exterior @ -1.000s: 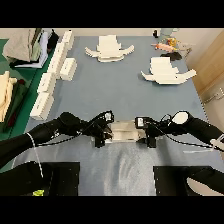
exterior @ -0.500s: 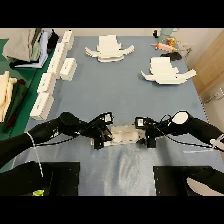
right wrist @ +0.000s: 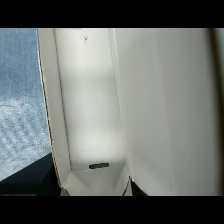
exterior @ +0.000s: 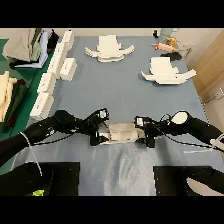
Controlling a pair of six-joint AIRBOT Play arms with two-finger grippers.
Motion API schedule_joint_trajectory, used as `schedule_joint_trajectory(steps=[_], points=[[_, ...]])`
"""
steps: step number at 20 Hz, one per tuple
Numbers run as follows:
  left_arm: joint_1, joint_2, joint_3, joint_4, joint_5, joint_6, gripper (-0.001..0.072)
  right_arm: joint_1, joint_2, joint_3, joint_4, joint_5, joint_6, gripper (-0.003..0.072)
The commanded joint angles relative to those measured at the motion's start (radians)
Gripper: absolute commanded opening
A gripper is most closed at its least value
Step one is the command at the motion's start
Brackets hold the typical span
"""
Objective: Fold the box.
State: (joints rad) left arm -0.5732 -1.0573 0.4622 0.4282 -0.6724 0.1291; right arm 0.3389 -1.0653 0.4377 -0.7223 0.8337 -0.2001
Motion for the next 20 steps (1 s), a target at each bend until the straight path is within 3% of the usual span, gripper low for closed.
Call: schedule_joint_trajectory(steps=[1, 3, 5, 6, 13, 15, 20], points=[[0.014, 0.012, -0.006, 0.018, -0.021, -0.018, 0.0707, -0.001, 0.000, 0.000, -0.003, 0.003, -0.002, 0.0406], [0.014, 0.012, -0.012, 0.029, -0.037, -0.018, 0.0699, -0.001, 0.000, 0.000, -0.003, 0.003, -0.002, 0.0406], [0.010, 0.012, -0.012, 0.038, -0.100, -0.014, 0.0326, -0.001, 0.000, 0.000, -0.003, 0.003, -0.002, 0.0406], [-0.002, 0.012, -0.012, 0.035, -0.106, -0.014, 0.0290, -0.001, 0.000, 0.000, -0.003, 0.003, -0.002, 0.0406], [-0.077, -0.016, -0.012, -0.105, 0.010, 0.008, 0.0288, -0.001, 0.000, 0.000, -0.003, 0.003, -0.002, 0.0406], [-0.090, -0.036, -0.011, -0.170, 0.016, 0.076, 0.0110, -0.001, 0.000, 0.000, -0.003, 0.003, -0.002, 0.0406], [-0.107, -0.072, -0.008, -0.227, 0.069, 0.126, 0.0110, -0.001, 0.000, 0.000, -0.003, 0.003, -0.002, 0.0406]])
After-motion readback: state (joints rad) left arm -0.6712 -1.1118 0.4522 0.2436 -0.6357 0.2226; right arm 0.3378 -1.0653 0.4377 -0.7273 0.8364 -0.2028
